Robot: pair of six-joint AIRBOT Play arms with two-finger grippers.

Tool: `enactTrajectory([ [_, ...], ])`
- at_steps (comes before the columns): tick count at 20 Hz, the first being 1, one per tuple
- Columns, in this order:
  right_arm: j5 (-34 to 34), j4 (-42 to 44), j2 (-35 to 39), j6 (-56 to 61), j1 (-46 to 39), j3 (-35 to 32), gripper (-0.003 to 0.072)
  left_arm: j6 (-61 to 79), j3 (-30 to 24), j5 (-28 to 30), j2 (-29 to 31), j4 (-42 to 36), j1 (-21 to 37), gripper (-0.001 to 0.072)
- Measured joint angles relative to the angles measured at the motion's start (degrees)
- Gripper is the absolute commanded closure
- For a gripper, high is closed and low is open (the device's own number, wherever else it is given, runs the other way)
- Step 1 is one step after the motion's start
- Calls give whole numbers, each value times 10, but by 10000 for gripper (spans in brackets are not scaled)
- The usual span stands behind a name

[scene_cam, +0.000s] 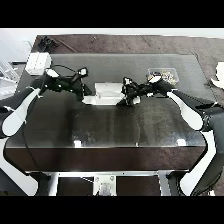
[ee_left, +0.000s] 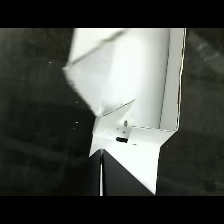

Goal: Fold the box and place the chain.

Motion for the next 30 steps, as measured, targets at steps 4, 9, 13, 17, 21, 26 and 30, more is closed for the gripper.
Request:
enactTrajectory([
  [4,0,0,0,0,0,0,190,-44,0,-41,32,-40,23,695],
  [9,0,0,0,0,0,0,190,-163,-22,-49,89,-49,63,695],
  [13,0,0,0,0,0,0,190,-276,-49,-47,126,-44,104,693],
  [17,0,0,0,0,0,0,190,-393,-90,-43,136,-28,129,692],
  [21,0,0,0,0,0,0,190,-483,-143,-29,139,-20,137,691],
  [26,0,0,0,0,0,0,190,-551,-178,0,140,-17,139,691],
  [30,0,0,0,0,0,0,190,-573,-185,22,127,-18,139,691],
])
